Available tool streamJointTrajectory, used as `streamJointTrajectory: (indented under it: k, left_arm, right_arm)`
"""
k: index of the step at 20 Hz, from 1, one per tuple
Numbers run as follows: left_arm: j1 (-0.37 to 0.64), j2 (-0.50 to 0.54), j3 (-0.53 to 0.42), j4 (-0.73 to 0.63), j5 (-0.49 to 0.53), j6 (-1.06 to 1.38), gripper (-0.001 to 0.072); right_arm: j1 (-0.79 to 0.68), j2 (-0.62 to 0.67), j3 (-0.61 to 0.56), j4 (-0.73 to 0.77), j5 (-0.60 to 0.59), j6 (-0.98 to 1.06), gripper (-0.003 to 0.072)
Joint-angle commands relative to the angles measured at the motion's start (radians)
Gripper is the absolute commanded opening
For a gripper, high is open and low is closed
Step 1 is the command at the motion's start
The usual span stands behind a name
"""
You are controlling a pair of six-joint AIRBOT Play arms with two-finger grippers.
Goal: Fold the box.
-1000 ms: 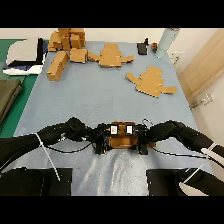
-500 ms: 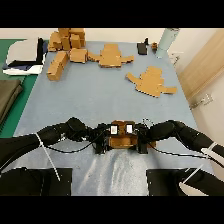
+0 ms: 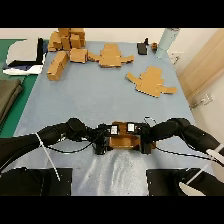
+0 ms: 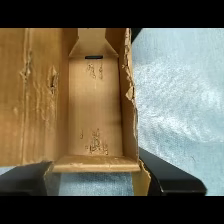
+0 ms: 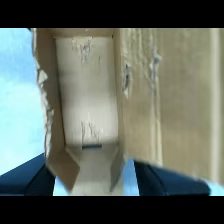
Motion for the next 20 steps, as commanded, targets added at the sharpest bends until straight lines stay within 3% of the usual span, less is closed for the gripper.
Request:
streamJointTrajectory:
  k: [1,4,8,9,10,11,13,20]
  left_arm:
    - [0.0,0.0,0.001,0.0,0.002,-0.001,0.0415]
    - [0.0,0.0,0.001,0.0,0.002,-0.001,0.0415]
    - [0.0,0.0,0.001,0.0,0.002,-0.001,0.0415]
    - [0.0,0.0,0.001,0.0,0.002,-0.001,0.0415]
    - [0.0,0.0,0.001,0.0,0.002,-0.001,0.0415]
    - [0.0,0.0,0.001,0.0,0.002,-0.001,0.0415]
    - [0.0,0.0,0.001,0.0,0.002,-0.001,0.0415]
    - [0.0,0.0,0.001,0.0,0.002,-0.001,0.0415]
  right_arm:
    - [0.001,0.09,0.014,-0.115,-0.125,0.081,0.0717]
    - [0.001,0.18,0.014,-0.121,-0.224,0.14,0.0714]
    - [0.002,0.262,0.013,0.088,-0.32,0.18,0.07]
    - [0.002,0.266,0.013,0.135,-0.32,0.253,0.0697]
    - [0.002,0.265,0.012,0.155,-0.319,0.462,0.0617]
    - [0.003,0.264,0.004,0.156,-0.307,0.682,0.0529]
    - [0.003,0.264,-0.012,0.163,-0.283,1.012,0.0519]
    - [0.003,0.264,-0.012,0.181,-0.019,1.419,0.0519]
